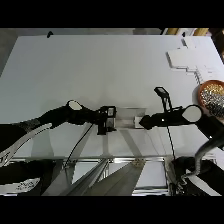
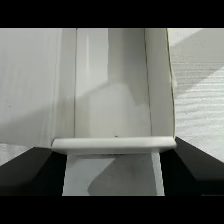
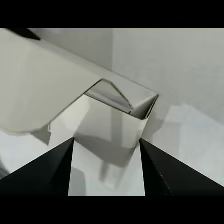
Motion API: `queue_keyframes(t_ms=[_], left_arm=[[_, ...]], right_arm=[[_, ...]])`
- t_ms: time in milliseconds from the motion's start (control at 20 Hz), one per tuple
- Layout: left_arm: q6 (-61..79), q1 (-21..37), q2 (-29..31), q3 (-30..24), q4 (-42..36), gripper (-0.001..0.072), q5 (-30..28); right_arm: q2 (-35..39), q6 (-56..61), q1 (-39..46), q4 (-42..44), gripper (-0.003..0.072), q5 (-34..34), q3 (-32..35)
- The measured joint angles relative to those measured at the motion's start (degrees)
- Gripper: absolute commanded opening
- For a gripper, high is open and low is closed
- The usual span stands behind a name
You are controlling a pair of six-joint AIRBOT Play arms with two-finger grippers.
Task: Fold the box and place the chain.
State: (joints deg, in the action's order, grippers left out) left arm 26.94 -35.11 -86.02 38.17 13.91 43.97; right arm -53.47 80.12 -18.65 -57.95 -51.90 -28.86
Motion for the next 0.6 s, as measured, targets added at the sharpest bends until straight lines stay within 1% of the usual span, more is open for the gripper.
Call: queue_keyframes(t_ms=[100, 250, 600], left_arm=[[0.0, 0.0, 0.0, 0.0, 0.0, 0.0149, 0.0], [0.0, 0.0, 0.0, 0.0, 0.0, 0.0149, 0.0], [0.0, 0.0, 0.0, 0.0, 0.0, 0.0149, 0.0]], right_arm=[[-2.3, 5.8, -2.7, -4.0, 0.0452, 0.0, -1.9], [-5.8, 13.3, -6.6, -8.7, 0.0394, 0.0, -4.8], [-13.9, 30.1, -13.2, -20.0, 0.0387, -2.6, -11.8]])
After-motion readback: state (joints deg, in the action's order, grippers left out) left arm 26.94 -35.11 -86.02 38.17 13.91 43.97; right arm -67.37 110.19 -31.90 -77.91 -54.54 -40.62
